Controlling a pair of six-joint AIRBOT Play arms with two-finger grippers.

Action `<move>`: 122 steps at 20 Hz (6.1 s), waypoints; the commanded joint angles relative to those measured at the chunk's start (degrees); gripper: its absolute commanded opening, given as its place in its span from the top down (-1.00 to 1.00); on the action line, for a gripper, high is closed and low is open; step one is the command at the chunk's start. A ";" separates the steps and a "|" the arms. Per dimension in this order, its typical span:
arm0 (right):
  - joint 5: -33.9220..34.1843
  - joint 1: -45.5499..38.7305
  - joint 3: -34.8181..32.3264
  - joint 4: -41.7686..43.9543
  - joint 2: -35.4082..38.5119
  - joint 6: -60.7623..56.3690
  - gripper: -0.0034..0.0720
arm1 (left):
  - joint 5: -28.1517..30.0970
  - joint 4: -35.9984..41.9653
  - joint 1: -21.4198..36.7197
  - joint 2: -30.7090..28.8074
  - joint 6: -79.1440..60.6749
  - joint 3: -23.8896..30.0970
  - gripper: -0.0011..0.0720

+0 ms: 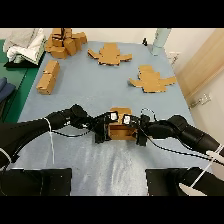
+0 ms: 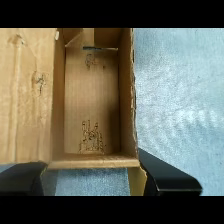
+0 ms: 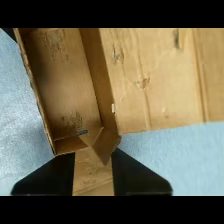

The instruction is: Fold the box.

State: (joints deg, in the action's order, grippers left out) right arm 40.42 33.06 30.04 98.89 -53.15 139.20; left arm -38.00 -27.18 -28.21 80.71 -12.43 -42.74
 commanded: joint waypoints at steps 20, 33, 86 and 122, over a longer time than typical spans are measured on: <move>-4.46 -0.20 -2.51 11.96 -0.46 11.98 -0.53 | 0.00 0.00 0.00 0.02 0.02 0.00 -0.30; 6.29 -0.28 -0.74 -22.91 7.65 -26.36 0.89 | 0.00 0.00 0.02 0.02 0.00 0.00 -0.30; 7.65 -8.20 5.05 16.37 -5.77 -53.20 -0.08 | 0.00 0.00 0.00 0.02 0.00 0.00 -0.30; 28.87 12.41 25.97 -15.85 -23.23 -99.23 -0.21 | 0.00 0.00 0.02 0.02 0.00 0.00 -0.29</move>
State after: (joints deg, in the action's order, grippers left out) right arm 68.95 45.50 55.88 82.08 -76.93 39.35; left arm -38.00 -27.16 -28.23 80.71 -12.40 -42.74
